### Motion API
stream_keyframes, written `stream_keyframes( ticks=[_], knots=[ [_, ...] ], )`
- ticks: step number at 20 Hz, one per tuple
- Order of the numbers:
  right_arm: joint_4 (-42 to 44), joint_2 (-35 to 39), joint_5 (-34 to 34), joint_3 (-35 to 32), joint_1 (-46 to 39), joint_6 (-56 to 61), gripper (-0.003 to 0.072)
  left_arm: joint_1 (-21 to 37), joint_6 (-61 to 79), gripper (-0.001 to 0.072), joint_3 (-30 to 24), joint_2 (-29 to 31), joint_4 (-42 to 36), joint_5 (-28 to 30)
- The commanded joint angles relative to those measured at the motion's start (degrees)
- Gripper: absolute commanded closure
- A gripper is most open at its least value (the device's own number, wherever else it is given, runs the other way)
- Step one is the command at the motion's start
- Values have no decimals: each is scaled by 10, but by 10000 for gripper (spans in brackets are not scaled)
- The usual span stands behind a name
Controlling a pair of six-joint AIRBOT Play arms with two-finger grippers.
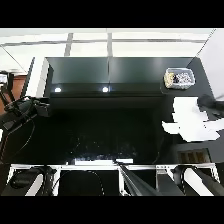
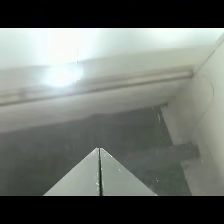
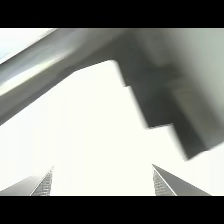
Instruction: Fold the box and place the chain.
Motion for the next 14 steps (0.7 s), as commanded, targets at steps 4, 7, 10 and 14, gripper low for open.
stream_keyframes(
  ticks=[4, 7, 10, 14],
  knots=[
    [50, -183, 143, 171, -225, -248, -16, 0, -4, 5, 0, -14, 0, 31],
    [60, -274, 233, 245, -225, -329, -15, 0, -3, 0, 0, -43, 0, 15],
    [62, -316, 288, 264, -221, -402, -14, -1, -3, 0, 0, -73, -1, -1],
    [75, -310, 320, 265, -213, -454, 634, -1, -3, 0, 0, -84, -5, 0]
  ],
)
